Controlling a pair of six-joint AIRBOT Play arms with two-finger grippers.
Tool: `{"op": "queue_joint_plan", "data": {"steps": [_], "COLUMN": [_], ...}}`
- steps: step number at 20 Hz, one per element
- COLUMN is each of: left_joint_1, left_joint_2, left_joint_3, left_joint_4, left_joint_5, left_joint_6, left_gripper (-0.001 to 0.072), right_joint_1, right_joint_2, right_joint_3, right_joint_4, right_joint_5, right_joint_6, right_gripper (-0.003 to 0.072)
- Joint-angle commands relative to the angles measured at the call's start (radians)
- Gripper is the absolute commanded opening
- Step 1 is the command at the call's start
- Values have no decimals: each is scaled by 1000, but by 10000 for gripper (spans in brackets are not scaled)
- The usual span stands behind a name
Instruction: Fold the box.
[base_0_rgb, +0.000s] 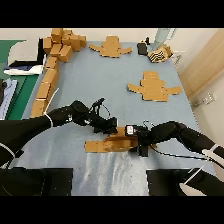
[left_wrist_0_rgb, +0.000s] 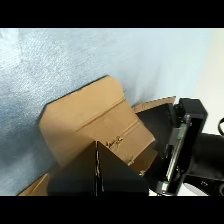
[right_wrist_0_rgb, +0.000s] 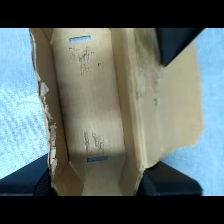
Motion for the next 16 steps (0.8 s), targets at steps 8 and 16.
{"op": "queue_joint_plan", "data": {"steps": [8,16], "left_joint_1": [20,161], "left_joint_2": [79,392], "left_joint_3": [25,1], "left_joint_4": [18,567], "left_joint_5": [54,-193], "left_joint_6": [146,375], "left_gripper": [11,8], "right_joint_1": [1,1], "right_joint_2": [1,1], "right_joint_3": [1,1], "right_joint_4": [0,0], "right_joint_5": [1,1], "right_joint_6": [0,0], "right_gripper": [586,586]}}
